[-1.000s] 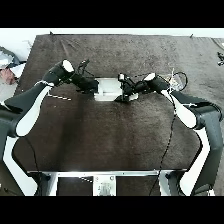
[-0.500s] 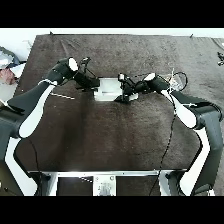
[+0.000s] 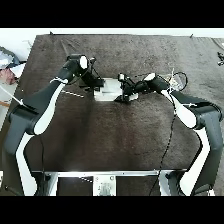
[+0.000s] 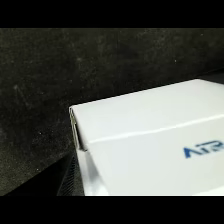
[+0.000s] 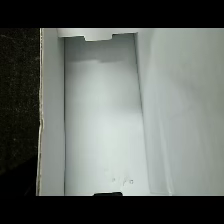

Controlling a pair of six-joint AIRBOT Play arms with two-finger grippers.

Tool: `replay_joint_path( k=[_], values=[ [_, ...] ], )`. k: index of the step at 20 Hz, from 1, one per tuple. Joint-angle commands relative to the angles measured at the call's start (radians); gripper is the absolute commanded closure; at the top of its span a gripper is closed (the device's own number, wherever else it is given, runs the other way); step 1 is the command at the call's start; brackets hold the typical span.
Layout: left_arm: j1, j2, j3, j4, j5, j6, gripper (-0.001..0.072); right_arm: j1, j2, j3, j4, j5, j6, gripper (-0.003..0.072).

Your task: Fold the box and place the chain.

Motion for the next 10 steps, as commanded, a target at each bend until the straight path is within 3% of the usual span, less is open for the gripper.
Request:
replay_joint_path(
  k=[1, 10],
  values=[
    [-0.013, -0.036, 0.050, 0.060, -0.058, -0.043, 0.0425, 0.001, -0.001, 0.000, 0.002, 0.000, 0.000, 0.0361],
    [-0.035, -0.057, 0.057, 0.116, -0.047, -0.061, 0.0425, 0.001, -0.001, 0.000, 0.002, 0.000, 0.000, 0.0361]
  ],
)
